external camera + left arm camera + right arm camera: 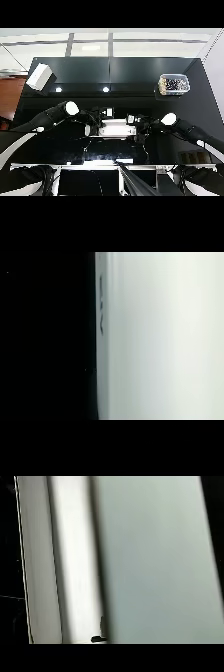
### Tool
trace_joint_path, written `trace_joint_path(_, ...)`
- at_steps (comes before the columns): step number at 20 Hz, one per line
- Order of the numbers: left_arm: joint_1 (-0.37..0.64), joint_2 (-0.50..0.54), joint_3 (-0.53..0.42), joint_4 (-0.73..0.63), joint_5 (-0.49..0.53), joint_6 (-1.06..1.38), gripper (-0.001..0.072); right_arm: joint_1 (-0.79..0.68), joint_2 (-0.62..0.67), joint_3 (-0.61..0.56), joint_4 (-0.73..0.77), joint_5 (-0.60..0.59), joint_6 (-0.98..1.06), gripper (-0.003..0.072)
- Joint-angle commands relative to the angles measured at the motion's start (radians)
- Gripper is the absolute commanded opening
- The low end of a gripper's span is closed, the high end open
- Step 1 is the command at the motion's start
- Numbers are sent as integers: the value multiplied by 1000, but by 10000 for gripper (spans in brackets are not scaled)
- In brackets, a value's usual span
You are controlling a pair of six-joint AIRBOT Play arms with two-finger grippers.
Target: Fold the box and place the chain.
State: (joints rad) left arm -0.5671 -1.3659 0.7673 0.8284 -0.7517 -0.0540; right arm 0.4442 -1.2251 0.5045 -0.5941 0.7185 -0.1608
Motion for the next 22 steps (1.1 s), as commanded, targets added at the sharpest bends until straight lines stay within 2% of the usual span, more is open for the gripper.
trace_joint_path(1, 0, 0, 1, 0, 0, 0, 30, -25, -2, 0, -5, 15, 11, 687)
trace_joint_path(16, 0, 0, 1, 0, 1, 0, 29, -32, 9, 0, -52, 55, 14, 686)
trace_joint_path(17, 0, 0, 1, 0, 1, 0, 30, -32, 9, 0, -52, 55, 14, 661)
trace_joint_path(18, 0, 0, 1, 0, 1, 0, 30, -32, 9, 0, -53, 55, 14, 581)
trace_joint_path(22, 0, -1, 1, 0, 1, 0, 30, -30, 9, 0, -53, 37, 14, 586)
